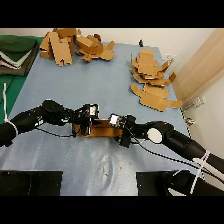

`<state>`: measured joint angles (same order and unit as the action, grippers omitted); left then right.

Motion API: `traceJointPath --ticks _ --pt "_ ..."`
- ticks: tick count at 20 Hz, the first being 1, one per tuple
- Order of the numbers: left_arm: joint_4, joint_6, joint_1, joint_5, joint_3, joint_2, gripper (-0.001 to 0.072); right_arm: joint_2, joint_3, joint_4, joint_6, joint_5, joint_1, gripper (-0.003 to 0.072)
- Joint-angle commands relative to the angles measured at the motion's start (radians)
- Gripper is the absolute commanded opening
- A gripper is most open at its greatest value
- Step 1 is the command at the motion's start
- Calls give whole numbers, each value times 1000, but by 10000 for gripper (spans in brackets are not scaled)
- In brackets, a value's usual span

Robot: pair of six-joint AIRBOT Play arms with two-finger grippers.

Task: Fold the box.

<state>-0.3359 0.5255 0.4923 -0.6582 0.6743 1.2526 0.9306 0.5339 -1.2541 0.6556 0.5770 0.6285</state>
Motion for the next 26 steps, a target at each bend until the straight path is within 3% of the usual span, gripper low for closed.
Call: traceJointPath --ticks 1,8,13,15,26 --pt "0 0 1 0 1 0 15 -1 1 53 -96 -1 -16 707" --pt "0 0 1 0 1 0 16 -1 1 72 -157 -22 -27 707" --pt "0 0 1 0 1 0 16 9 1 262 -320 -16 -108 707" --pt "0 0 1 -3 1 0 16 29 1 328 -380 -3 -115 707" --pt "0 0 1 -7 1 0 16 209 89 363 -458 71 -118 707"
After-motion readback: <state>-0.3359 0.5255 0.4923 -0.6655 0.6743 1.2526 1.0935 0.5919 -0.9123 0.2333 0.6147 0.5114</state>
